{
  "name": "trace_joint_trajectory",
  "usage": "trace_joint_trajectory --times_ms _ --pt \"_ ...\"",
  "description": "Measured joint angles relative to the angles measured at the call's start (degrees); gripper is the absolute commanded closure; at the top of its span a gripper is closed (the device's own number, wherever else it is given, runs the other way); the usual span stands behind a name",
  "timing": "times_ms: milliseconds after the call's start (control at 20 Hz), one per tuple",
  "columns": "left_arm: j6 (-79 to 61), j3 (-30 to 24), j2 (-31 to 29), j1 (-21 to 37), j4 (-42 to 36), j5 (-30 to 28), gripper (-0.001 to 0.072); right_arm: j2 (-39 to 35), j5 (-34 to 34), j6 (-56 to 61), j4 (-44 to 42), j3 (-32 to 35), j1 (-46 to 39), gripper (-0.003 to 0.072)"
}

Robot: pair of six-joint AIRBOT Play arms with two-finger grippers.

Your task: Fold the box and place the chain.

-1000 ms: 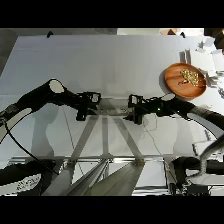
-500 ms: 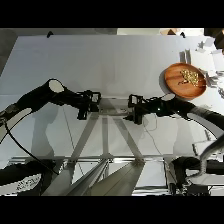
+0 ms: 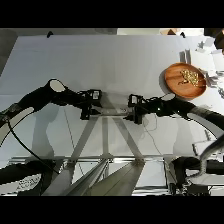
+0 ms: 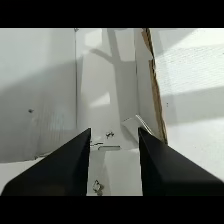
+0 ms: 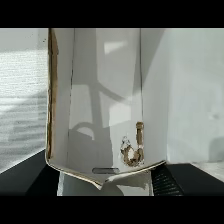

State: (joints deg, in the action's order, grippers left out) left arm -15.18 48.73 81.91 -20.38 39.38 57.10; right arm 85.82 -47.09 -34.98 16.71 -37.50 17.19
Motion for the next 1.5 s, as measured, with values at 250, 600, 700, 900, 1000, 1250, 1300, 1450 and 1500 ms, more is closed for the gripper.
trace_joint_trajectory --times_ms 250,600,700,900,1000,1250,1300,1450,1500 --pt "0.2 0.0 0.0 0.0 -0.5 0.1 0.0448 0.0 0.0 0.0 0.0 0.0 0.0 0.0174" --pt "0.2 0.0 -0.9 0.0 -0.9 0.7 0.0698 0.0 -0.1 -0.1 0.0 0.0 0.0 0.0174" --pt "0.2 0.0 -2.6 0.1 -0.5 1.0 0.0698 0.0 -0.1 -0.1 0.0 0.0 0.0 0.0174" --pt "2.0 0.0 -8.1 1.4 1.6 2.8 0.0696 0.0 0.0 0.0 0.0 0.0 0.0 0.0174" --pt "4.3 0.0 -11.4 3.1 3.2 4.2 0.0698 0.0 0.0 0.0 0.0 0.0 0.0 0.0174" --pt "16.3 0.0 -18.0 9.8 9.6 5.7 0.0702 0.0 0.0 0.0 0.0 0.0 0.0 0.0174" --pt "21.2 0.0 -18.6 11.2 10.5 5.4 0.0702 0.0 0.0 0.0 0.0 0.0 0.0 0.0174" --pt "38.6 -0.4 -18.8 14.1 12.7 3.2 0.0702 0.0 0.0 0.0 0.0 0.0 0.0 0.0174" --pt "44.6 -0.7 -18.2 14.6 13.2 2.6 0.0702 0.0 -0.1 0.0 0.0 0.0 0.0 0.0174"
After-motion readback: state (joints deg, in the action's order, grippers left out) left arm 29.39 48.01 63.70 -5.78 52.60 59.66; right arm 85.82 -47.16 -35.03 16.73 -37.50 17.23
